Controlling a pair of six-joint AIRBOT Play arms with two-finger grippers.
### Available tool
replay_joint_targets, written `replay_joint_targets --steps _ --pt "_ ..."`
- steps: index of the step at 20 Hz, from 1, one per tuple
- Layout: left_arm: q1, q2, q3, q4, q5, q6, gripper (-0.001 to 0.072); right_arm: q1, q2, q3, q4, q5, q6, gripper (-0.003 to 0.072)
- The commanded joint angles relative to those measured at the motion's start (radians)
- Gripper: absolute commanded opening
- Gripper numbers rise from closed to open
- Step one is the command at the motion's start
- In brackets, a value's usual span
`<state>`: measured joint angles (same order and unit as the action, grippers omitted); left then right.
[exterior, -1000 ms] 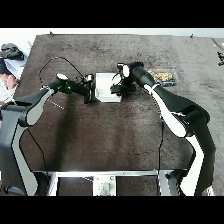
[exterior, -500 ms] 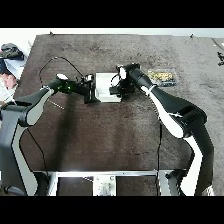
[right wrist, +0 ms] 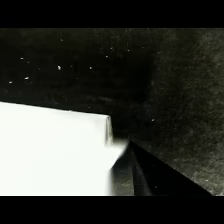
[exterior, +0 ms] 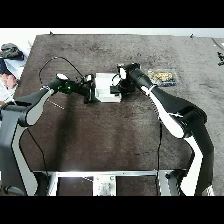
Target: Fold the box and place the chain.
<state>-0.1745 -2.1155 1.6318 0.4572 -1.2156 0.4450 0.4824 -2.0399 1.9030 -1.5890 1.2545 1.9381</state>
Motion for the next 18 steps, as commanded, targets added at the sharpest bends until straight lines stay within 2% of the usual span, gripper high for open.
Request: replay_joint_targets --steps 1,5,10,13,18 --pt "0.000 0.000 0.000 -0.002 0.003 0.000 0.0344 0.001 0.015 0.001 0.003 -0.009 0.003 0.0356" --pt "0.000 0.000 0.000 -0.002 0.003 0.000 0.0344 0.000 0.055 0.001 0.003 -0.008 -0.027 0.0357" --pt "0.000 0.000 0.000 -0.001 0.003 0.000 0.0344 -0.022 0.140 0.001 0.002 0.009 -0.212 0.0356" --pt "0.000 0.000 0.000 -0.001 0.003 0.000 0.0345 -0.093 0.215 0.001 -0.008 -0.010 -0.316 0.0355" --pt "0.000 0.000 0.000 -0.001 0.003 0.000 0.0345 -0.274 0.317 0.001 -0.008 -0.113 -0.376 0.0355"
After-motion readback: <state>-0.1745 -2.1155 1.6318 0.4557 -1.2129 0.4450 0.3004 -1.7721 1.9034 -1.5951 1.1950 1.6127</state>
